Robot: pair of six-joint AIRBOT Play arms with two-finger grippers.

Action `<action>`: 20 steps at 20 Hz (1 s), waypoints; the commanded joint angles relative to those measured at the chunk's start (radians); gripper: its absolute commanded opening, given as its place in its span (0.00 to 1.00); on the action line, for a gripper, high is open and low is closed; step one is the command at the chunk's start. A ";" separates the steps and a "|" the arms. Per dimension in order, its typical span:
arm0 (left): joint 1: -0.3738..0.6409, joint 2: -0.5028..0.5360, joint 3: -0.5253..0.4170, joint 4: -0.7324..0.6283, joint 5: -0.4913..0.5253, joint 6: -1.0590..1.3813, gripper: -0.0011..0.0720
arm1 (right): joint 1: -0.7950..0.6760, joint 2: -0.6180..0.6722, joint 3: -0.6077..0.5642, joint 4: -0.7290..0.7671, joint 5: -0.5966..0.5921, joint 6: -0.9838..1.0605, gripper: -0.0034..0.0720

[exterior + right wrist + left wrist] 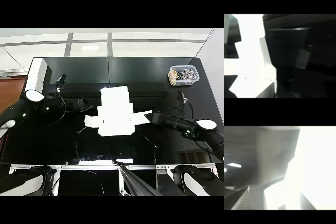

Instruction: Fold the box and place the chain.

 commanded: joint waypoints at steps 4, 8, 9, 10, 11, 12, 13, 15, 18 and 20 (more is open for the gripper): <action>0.008 -0.256 0.131 -0.221 -0.178 0.264 0.98 | 0.112 0.008 -0.015 0.022 -0.084 -0.018 0.07; -0.039 -0.387 0.231 -0.281 -0.438 0.439 0.98 | 0.112 0.008 -0.015 0.021 -0.083 -0.030 0.07; -0.050 -0.408 0.254 -0.264 -0.480 0.446 0.98 | 0.112 0.008 -0.015 0.022 -0.083 -0.038 0.07; -0.060 -0.420 0.272 -0.226 -0.490 0.448 0.98 | 0.112 0.008 -0.015 0.021 -0.084 -0.040 0.07; -0.068 -0.424 0.283 -0.180 -0.488 0.457 0.98 | 0.112 0.008 -0.015 0.022 -0.083 -0.040 0.07; -0.077 -0.424 0.295 -0.128 -0.488 0.476 0.94 | 0.112 0.008 -0.015 0.021 -0.084 -0.040 0.07; -0.086 -0.424 0.306 -0.082 -0.492 0.482 0.92 | 0.112 0.008 -0.015 0.021 -0.084 -0.040 0.07; -0.095 -0.424 0.320 -0.051 -0.507 0.513 0.71 | 0.112 0.008 -0.015 0.021 -0.084 -0.040 0.07; -0.108 -0.430 0.322 -0.061 -0.507 0.560 0.64 | 0.112 0.008 -0.015 0.002 -0.084 -0.044 0.07; -0.112 -0.450 0.322 -0.061 -0.513 0.560 0.63 | 0.112 0.008 -0.015 -0.024 -0.083 -0.051 0.07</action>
